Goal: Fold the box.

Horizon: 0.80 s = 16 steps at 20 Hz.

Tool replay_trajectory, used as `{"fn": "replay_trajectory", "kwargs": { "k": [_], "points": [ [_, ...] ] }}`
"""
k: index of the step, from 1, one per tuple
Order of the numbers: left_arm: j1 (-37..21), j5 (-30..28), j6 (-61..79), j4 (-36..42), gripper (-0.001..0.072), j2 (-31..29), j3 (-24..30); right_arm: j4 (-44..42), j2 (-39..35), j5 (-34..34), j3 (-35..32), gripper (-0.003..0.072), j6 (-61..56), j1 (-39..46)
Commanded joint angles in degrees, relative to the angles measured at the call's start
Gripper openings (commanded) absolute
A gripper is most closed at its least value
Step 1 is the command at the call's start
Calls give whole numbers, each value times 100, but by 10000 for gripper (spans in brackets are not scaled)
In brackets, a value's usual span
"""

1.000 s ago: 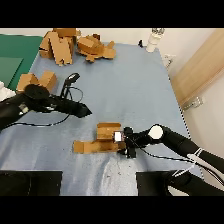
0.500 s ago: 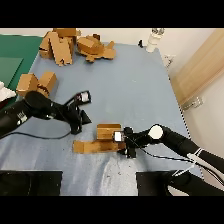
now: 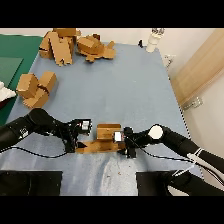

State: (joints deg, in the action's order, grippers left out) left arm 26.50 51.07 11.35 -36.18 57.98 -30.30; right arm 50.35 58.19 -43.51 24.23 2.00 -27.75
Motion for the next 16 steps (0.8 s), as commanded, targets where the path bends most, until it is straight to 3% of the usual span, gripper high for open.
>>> {"fn": "replay_trajectory", "kwargs": {
  "k": [1,5,13,15,16],
  "points": [
    [107,352,-181,-26,501,-9,63,-2,0,0,0,563,0,2],
    [409,299,-498,-31,501,39,70,-2,0,0,0,563,0,2],
    [603,-413,-1099,-168,503,258,74,-2,0,2,0,563,0,2],
    [603,-570,-1502,-422,666,275,74,-2,0,2,0,563,0,2],
    [603,-555,-1598,-435,667,275,72,-2,0,0,0,563,0,2]
  ]
}}
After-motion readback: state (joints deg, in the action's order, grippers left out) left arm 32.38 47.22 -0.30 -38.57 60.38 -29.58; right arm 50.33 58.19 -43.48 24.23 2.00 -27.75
